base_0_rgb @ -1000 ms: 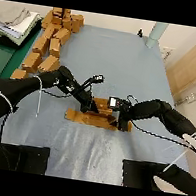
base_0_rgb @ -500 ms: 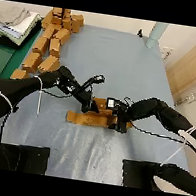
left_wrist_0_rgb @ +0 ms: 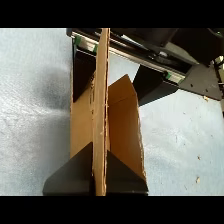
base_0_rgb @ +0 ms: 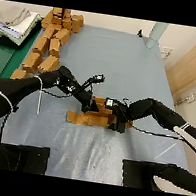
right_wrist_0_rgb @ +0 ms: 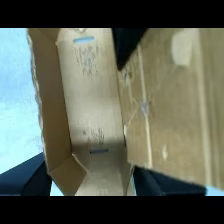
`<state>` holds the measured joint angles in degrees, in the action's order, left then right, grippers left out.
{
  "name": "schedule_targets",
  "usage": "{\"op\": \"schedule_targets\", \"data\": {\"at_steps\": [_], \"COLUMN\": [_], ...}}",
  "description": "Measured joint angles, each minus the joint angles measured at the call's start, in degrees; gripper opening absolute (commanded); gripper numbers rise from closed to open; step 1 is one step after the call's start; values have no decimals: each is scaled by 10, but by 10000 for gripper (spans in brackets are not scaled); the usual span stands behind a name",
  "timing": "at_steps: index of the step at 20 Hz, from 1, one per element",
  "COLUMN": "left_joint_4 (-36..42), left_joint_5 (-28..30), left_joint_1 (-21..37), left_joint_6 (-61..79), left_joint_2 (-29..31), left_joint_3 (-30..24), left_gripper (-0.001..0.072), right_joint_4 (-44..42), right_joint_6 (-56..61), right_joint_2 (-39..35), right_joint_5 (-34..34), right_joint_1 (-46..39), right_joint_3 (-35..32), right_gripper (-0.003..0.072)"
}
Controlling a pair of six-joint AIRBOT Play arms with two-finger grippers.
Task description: Fold the box.
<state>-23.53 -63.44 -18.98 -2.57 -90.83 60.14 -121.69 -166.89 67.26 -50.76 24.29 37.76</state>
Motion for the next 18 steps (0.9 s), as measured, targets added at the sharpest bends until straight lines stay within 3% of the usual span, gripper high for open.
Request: {"op": "schedule_targets", "data": {"at_steps": [18], "left_joint_4": [0], "left_joint_5": [-1], "left_joint_1": [0], "left_joint_6": [0], "left_joint_2": [0], "left_joint_3": [0], "left_gripper": [13], "right_joint_4": [15], "right_joint_6": [11], "right_joint_2": [6], "right_joint_5": [27], "right_joint_1": [10], "right_joint_3": [0], "right_gripper": [679]}}
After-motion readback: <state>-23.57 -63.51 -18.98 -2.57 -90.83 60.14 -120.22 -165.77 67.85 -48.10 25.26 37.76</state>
